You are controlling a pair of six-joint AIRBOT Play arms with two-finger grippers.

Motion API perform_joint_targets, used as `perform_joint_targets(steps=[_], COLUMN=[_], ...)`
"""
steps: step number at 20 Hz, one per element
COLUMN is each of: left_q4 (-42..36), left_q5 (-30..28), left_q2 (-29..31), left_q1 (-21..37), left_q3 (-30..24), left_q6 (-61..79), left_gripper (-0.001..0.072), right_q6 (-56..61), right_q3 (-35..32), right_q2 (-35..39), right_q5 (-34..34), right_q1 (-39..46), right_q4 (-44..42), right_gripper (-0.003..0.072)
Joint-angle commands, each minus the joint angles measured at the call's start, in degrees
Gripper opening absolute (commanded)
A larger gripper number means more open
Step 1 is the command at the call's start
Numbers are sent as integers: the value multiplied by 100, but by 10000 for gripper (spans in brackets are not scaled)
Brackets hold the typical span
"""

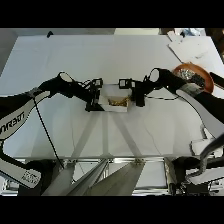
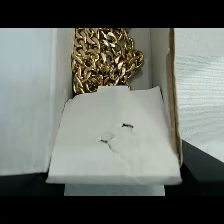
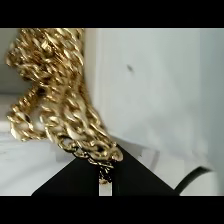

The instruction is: Fold the box and place the chain.

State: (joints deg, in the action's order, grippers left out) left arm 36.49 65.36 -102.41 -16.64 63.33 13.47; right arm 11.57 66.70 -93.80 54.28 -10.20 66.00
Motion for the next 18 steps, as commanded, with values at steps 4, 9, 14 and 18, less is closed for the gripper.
perform_joint_targets(steps=[4, 9, 14, 18], left_q4=[0, 0, 0, 0], left_q5=[0, 0, 0, 0], left_q2=[0, 0, 0, 0], left_q1=[0, 0, 0, 0], left_q3=[0, 0, 0, 0], left_q6=[0, 0, 0, 0], left_gripper=[211, 211, 211, 211], right_q6=[839, 1572, 2317, 2907], right_q3=[4, 9, 9, 9], right_q2=[686, 1311, 1421, 1419], right_q5=[369, 474, -24, -1196], right_q1=[-11, -367, -1156, -1659], right_q4=[127, 127, 120, 127], right_gripper=[12, 12, 12, 13])
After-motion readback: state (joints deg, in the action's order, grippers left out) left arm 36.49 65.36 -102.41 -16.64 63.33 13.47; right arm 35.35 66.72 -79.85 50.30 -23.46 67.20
